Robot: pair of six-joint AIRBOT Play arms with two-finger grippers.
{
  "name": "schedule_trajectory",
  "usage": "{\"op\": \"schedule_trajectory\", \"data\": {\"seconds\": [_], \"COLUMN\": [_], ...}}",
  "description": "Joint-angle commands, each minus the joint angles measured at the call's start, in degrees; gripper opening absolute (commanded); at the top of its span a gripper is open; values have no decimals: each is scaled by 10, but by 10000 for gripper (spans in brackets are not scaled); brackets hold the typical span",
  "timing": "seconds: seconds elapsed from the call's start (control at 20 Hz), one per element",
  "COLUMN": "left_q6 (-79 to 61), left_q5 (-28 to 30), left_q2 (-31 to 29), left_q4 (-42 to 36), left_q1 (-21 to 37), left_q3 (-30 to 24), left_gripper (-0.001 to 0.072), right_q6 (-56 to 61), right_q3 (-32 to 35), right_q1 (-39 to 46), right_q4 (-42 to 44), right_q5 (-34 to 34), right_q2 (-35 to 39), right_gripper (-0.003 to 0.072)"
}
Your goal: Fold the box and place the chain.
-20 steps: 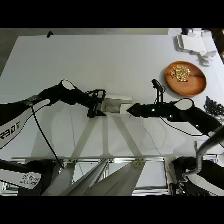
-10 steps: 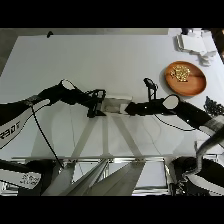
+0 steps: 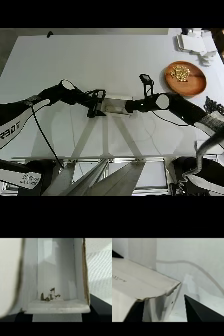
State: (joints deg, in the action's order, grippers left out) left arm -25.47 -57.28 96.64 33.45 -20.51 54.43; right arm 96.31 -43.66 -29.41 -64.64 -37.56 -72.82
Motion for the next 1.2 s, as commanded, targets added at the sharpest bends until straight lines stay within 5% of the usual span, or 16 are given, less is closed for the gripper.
{"op": "schedule_trajectory", "data": {"seconds": [0.0,0.25,0.45,0.6,0.65,0.75,0.8,0.85,0.95,1.0,1.15], "left_q6": [0,0,0,0,0,0,0,0,0,0,0], "left_q5": [0,0,0,0,0,0,0,0,0,0,0], "left_q2": [0,0,0,0,0,0,0,0,0,0,0], "left_q4": [0,0,0,0,0,0,0,0,0,0,0], "left_q1": [1,1,1,1,1,1,1,1,1,1,1], "left_q3": [0,0,0,0,0,0,0,0,0,0,0], "left_gripper": [76,76,76,76,76,76,76,76,76,76,76], "right_q6": [57,235,269,269,269,285,284,284,279,266,180], "right_q3": [-34,-92,-131,-153,-156,-157,-157,-157,-157,-157,-157], "right_q1": [-24,-74,-95,-107,-108,-108,-108,-108,-108,-107,-107], "right_q4": [-66,-238,-266,-266,-266,-266,-264,-261,-250,-250,-251], "right_q5": [-59,-101,-144,-135,-132,-130,-129,-128,-141,-150,-206], "right_q2": [-24,-84,-125,-138,-139,-139,-139,-138,-124,-108,-32], "right_gripper": [547,488,456,264,68,10,12,100,513,585,585]}}
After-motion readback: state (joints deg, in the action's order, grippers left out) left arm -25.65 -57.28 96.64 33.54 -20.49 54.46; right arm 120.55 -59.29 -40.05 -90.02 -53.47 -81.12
